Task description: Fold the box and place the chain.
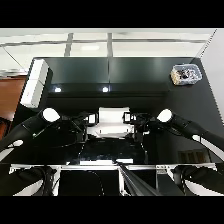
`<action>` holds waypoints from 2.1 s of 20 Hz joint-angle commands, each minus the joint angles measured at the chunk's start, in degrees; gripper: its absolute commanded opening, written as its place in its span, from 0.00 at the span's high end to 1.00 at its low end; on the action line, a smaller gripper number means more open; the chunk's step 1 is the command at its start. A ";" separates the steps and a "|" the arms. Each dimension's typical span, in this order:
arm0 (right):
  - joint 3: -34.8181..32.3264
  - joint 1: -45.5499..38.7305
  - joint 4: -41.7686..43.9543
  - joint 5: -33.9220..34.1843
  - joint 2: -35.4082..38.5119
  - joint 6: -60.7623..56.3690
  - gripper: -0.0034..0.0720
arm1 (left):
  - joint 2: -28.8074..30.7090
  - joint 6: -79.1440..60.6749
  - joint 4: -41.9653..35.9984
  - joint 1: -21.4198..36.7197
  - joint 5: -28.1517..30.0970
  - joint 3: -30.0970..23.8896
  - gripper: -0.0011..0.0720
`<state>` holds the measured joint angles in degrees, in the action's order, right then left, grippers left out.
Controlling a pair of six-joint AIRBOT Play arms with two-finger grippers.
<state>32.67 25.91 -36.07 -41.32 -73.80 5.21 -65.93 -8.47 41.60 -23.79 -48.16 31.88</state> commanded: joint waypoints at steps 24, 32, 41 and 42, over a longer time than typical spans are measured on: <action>-0.02 0.04 0.02 -0.02 -0.04 -0.02 0.41 | -5.09 -0.09 -10.88 -4.13 2.03 0.04 0.53; -0.02 0.02 0.02 -0.02 -0.04 -0.02 0.41 | -5.18 -0.13 -12.70 -4.15 2.03 0.04 0.76; -0.02 0.04 0.02 -0.04 -0.04 -0.02 0.41 | -5.27 -0.13 -12.11 -4.15 3.15 0.04 0.85; -0.02 0.04 0.02 -0.04 -0.04 -0.02 0.41 | -5.27 -0.13 -12.11 -4.15 3.26 0.04 0.65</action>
<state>32.67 25.91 -36.01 -41.34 -73.80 5.17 -71.18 -8.60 29.10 -27.92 -45.32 31.88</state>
